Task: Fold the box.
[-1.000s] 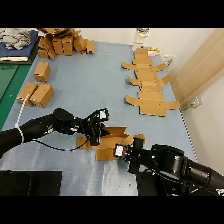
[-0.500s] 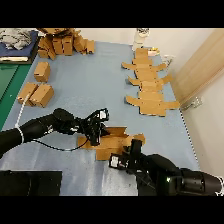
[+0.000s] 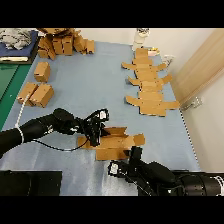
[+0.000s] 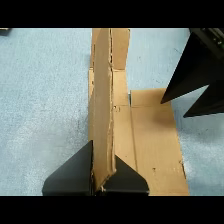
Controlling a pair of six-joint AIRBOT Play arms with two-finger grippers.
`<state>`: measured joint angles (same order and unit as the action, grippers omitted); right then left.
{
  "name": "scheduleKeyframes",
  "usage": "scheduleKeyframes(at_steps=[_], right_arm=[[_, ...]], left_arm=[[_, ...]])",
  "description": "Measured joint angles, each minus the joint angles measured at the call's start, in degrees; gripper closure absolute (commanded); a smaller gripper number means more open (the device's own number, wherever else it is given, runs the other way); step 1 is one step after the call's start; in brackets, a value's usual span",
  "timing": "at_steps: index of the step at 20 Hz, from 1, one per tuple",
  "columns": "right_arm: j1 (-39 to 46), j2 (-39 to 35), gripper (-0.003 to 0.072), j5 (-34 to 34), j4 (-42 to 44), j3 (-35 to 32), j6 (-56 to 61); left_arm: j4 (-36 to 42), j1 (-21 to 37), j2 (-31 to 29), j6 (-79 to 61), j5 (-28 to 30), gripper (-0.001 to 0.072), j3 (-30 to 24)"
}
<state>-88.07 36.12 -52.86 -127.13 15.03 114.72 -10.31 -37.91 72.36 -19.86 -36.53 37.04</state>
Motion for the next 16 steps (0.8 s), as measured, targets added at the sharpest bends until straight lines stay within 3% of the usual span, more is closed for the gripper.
scheduleKeyframes(at_steps=[8,16], right_arm=[[-0.39,0.68,0.0103,0.44,1.16,-0.81,0.76],[-0.48,5.97,0.0104,1.7,-4.15,-1.46,0.37]], left_arm=[[0.02,0.0,0.0,0.0,-0.04,0.0697,0.0],[0.02,0.0,0.0,0.0,-0.02,0.0697,0.0]])
